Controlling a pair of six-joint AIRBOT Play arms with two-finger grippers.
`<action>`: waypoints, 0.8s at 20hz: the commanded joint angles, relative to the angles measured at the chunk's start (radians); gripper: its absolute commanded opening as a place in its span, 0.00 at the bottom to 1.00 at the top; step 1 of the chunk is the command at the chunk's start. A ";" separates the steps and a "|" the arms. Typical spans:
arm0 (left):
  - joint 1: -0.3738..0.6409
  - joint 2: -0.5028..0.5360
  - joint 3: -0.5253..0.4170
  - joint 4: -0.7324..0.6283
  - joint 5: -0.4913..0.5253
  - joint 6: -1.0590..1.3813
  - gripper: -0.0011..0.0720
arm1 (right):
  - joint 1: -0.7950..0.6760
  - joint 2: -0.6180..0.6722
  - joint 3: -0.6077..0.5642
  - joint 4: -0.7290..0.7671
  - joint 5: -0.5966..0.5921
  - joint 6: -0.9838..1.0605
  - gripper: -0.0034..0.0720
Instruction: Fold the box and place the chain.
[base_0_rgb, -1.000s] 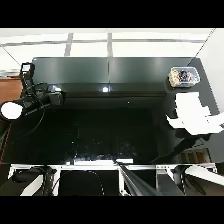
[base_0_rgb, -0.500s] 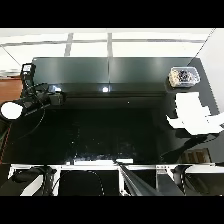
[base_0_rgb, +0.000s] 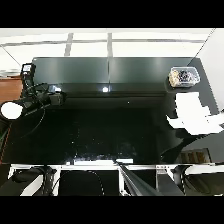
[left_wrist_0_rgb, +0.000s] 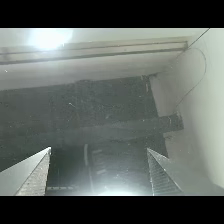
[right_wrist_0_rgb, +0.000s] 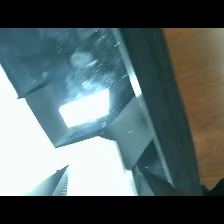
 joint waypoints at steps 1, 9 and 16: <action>0.000 -0.001 0.000 0.000 0.000 0.000 0.98 | 0.011 0.003 -0.011 0.003 0.038 0.006 0.29; 0.000 0.000 0.000 -0.004 0.001 0.001 0.98 | 0.049 0.237 -0.159 0.230 -0.031 -0.021 0.06; -0.001 -0.001 0.000 -0.037 -0.029 0.001 0.98 | 0.219 0.553 -0.373 0.454 -0.137 0.046 0.06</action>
